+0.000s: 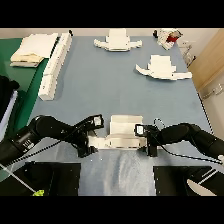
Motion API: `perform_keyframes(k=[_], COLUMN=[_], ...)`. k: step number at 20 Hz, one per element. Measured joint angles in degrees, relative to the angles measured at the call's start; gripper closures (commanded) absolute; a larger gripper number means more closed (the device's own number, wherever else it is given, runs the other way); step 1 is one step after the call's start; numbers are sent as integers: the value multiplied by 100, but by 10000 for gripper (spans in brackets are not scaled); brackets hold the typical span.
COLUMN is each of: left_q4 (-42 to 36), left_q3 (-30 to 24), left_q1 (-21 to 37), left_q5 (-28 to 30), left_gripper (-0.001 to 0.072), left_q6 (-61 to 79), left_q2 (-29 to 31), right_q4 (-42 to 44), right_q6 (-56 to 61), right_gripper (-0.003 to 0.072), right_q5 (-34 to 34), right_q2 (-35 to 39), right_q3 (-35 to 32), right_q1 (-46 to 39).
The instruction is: Fold the box.
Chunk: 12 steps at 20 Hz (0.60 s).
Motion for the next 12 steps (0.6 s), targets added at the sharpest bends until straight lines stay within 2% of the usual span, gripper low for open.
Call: perform_keyframes(k=[10, 11, 12], left_q4=[-1434, -1539, -1626], left_q3=[-223, -223, -223], left_q1=[-83, -153, -219], left_q5=[1060, 1163, 1281], left_gripper=[11, 135, 304], left_q6=[2225, 2354, 2437], left_q2=[-1255, -1360, -1443], right_q4=[2, 0, 0], right_q6=[-2, -2, -2], right_gripper=[105, 105, 105], right_q5=[0, 0, 0], right_q2=[0, 0, -2], right_q3=[0, 0, 0], right_q1=[0, 0, 0])
